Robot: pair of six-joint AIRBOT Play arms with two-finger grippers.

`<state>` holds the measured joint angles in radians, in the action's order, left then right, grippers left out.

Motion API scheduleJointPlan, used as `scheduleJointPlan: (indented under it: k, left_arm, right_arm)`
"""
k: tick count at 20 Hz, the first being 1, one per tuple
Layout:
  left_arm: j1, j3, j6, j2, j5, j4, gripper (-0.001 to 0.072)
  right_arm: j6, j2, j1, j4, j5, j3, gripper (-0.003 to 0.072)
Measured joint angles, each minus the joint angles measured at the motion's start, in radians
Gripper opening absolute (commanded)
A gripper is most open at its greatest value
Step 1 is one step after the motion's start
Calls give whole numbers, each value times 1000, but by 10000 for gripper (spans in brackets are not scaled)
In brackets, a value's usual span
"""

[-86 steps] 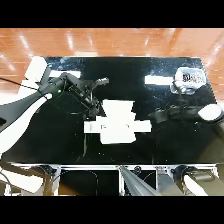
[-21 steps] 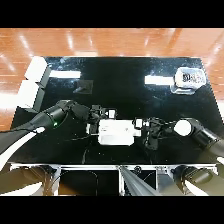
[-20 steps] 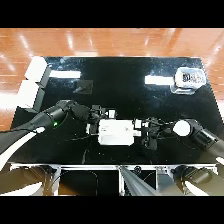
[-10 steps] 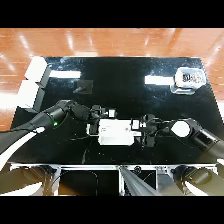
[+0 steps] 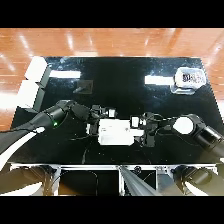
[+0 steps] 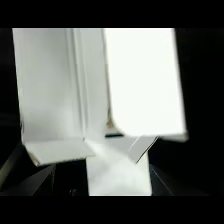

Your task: Fold the box and place the chain.

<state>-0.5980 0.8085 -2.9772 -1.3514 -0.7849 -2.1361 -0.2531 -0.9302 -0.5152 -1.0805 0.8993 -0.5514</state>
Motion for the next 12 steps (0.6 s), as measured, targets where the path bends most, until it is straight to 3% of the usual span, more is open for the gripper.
scheduleJointPlan:
  k: [5,12]
  left_arm:
    - [0,0,0,0,1,0,19]
    - [0,0,1,0,1,0,19]
  right_arm:
    - [8,-21,-50,47,-56,83,719]
    - [19,-62,-111,85,-210,108,720]
